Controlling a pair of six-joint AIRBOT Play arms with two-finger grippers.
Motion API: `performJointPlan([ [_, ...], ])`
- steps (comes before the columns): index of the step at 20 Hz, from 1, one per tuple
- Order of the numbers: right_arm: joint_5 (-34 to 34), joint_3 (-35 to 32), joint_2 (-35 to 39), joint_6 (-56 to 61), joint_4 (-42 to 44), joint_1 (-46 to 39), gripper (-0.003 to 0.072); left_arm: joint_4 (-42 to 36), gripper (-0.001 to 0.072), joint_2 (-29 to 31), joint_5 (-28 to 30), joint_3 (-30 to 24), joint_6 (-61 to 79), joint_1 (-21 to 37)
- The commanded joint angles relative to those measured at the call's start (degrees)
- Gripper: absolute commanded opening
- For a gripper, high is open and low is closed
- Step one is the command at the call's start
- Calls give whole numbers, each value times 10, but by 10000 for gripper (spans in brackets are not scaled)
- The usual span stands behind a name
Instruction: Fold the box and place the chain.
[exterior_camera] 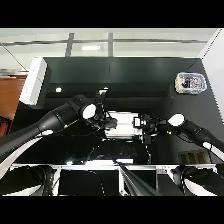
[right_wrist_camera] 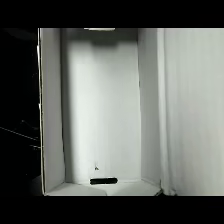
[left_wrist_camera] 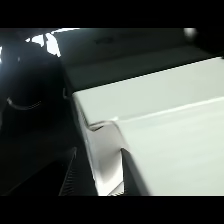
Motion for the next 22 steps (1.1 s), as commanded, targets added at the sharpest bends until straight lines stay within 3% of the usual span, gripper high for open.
performJointPlan([
  [1, 1, 0, 0, 0, 0, 0, 473, 21, 331, -10, -9, 1, -19, -1],
  [8, 0, 0, 0, 0, 0, 0, 473, 17, 331, -58, 32, 2, -59, -21],
  [16, 1, 0, 0, 0, 0, 0, 474, 64, 329, -107, -37, 67, -97, -46],
  [19, 1, 0, 0, 0, 0, 0, 474, 70, 188, -108, -44, 68, -110, -46],
  [20, 1, 0, 0, 0, 0, 0, 473, 70, 83, -108, -44, 68, -110, -46],
  [22, 1, 0, 0, 0, 0, 0, 474, 67, 42, -108, -44, 68, -110, -46],
])
